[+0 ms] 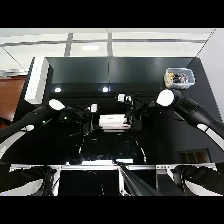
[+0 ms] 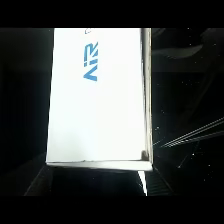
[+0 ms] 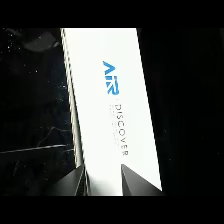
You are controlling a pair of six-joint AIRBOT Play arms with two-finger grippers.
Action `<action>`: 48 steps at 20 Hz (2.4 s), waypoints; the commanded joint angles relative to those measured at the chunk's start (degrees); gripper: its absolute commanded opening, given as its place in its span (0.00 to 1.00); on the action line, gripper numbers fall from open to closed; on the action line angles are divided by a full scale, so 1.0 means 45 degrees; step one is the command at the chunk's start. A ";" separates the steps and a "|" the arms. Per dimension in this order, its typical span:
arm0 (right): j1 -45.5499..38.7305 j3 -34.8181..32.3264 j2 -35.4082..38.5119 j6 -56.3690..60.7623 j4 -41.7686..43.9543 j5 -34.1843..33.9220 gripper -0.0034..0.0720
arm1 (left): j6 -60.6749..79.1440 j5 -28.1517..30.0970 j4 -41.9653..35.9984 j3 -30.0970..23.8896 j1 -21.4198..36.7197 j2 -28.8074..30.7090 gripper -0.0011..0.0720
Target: Fold the box and place the chain.
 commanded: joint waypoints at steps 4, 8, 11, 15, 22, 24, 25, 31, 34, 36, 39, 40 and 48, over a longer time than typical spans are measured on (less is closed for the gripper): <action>0.0000 -0.0010 -0.0053 0.0015 0.0010 0.0291 0.39 | 0.0000 -0.0005 0.0005 0.0005 0.0000 -0.0005 0.68; 0.0000 -0.0010 -0.0277 0.0015 0.0015 0.0296 0.39 | 0.0000 -0.0005 0.0005 0.0005 0.0000 -0.0005 0.68; 0.0000 -0.0010 -0.0306 0.0019 0.0010 0.0330 0.39 | 0.0000 -0.0005 0.0005 0.0005 0.0000 -0.0005 0.68; -0.0034 0.0005 0.0204 0.0301 -0.0126 0.0748 0.39 | 0.0000 -0.0005 0.0005 0.0005 0.0000 -0.0005 0.68; -0.1277 -0.0238 0.1695 0.9617 0.0219 0.2555 0.05 | 0.0000 -0.0005 0.0000 0.0005 0.0000 -0.0005 0.68; -0.1185 -0.0952 0.1685 1.0404 0.2123 0.2283 0.05 | 0.0000 -0.0005 0.0000 0.0005 0.0005 -0.0005 0.68; -0.1088 -0.1365 0.1661 1.0404 0.3415 0.1613 0.05 | 0.0000 -0.0005 0.0000 0.0005 0.0000 -0.0005 0.68; -0.0957 -0.2064 0.0131 1.0394 0.6727 -0.0491 0.05 | -0.0005 -0.0005 0.0000 0.0005 0.0005 -0.0005 0.68; -0.0957 -0.2064 -0.0699 1.0394 0.6489 -0.0515 0.05 | 0.0000 -0.0005 0.0000 0.0005 0.0000 -0.0005 0.68; -0.0957 -0.2069 -0.1103 1.0394 0.6484 -0.0612 0.05 | 0.0000 -0.0005 0.0000 0.0005 0.0000 -0.0005 0.68; -0.0957 -0.2074 -0.1316 1.0414 0.5965 -0.0937 0.05 | -0.0005 -0.0005 0.0000 0.0005 0.0005 -0.0005 0.68; -0.0957 -0.2079 -0.1336 1.0443 0.5833 -0.0967 0.05 | -0.0005 -0.0010 0.0000 0.0005 0.0005 -0.0005 0.68; -0.0957 -0.2079 -0.1336 1.0438 0.5819 -0.1355 0.05 | -0.0010 -0.0010 -0.0053 0.0005 0.0005 0.0000 0.68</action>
